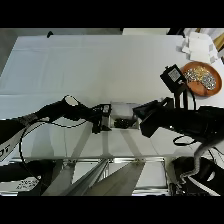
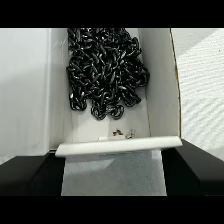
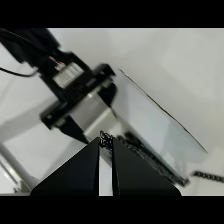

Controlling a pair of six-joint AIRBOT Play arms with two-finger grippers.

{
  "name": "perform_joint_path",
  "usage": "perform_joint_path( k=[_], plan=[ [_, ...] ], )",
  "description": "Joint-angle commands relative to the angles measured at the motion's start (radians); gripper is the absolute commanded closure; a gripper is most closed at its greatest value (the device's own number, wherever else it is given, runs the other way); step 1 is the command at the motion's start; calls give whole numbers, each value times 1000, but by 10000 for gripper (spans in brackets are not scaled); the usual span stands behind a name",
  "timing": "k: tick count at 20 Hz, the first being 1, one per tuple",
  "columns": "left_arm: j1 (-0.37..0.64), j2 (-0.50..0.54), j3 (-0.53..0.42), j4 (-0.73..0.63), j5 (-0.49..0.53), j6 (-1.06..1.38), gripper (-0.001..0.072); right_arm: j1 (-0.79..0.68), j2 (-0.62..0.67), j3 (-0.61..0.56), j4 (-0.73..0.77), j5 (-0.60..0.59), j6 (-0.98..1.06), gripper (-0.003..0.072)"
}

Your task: Fold the box and place the chain.

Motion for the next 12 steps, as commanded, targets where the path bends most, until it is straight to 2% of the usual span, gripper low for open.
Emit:
perform_joint_path(
  k=[1, 10, 12],
  plan=[
    [1, 0, 0, 0, 0, 0, 297, 43, -46, 1, 15, -64, 10, 674],
    [1, 0, 0, 0, 0, 0, 297, 43, -387, 1, 14, -2, 9, 669],
    [1, 0, 0, 0, 0, 0, 297, 43, -450, 1, 14, -3, 9, 612]
  ],
)
